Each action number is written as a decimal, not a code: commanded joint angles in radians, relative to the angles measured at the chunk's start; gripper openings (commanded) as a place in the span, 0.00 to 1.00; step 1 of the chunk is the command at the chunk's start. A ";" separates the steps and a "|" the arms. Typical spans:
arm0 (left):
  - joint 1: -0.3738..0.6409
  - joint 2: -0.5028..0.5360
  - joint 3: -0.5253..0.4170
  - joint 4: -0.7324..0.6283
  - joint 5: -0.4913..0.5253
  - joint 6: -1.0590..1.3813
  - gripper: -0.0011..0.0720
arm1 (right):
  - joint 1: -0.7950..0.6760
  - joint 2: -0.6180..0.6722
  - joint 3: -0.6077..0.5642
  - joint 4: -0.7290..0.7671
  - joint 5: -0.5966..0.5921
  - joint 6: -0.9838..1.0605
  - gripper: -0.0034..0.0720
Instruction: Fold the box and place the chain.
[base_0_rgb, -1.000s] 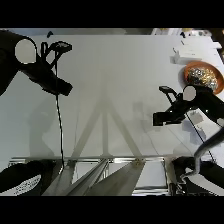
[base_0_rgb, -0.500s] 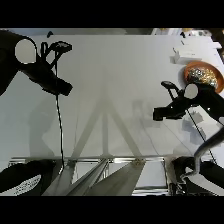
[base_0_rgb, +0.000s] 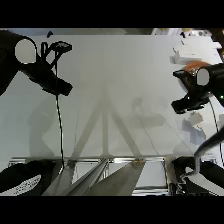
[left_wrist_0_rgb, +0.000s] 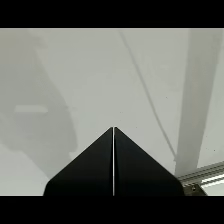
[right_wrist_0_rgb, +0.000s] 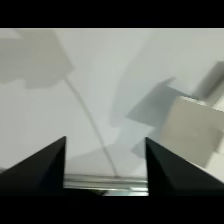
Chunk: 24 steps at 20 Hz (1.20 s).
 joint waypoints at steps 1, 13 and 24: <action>0.001 0.000 0.000 0.000 0.000 0.000 0.03 | -0.002 0.001 0.015 -0.308 -0.021 -0.030 0.44; 0.001 0.000 0.000 0.000 0.000 0.000 0.03 | -0.643 -0.106 0.015 -0.442 -0.206 -0.067 0.63; 0.001 0.000 0.000 0.000 0.000 0.000 0.03 | -0.684 -0.327 0.015 -0.571 -0.259 -0.020 0.56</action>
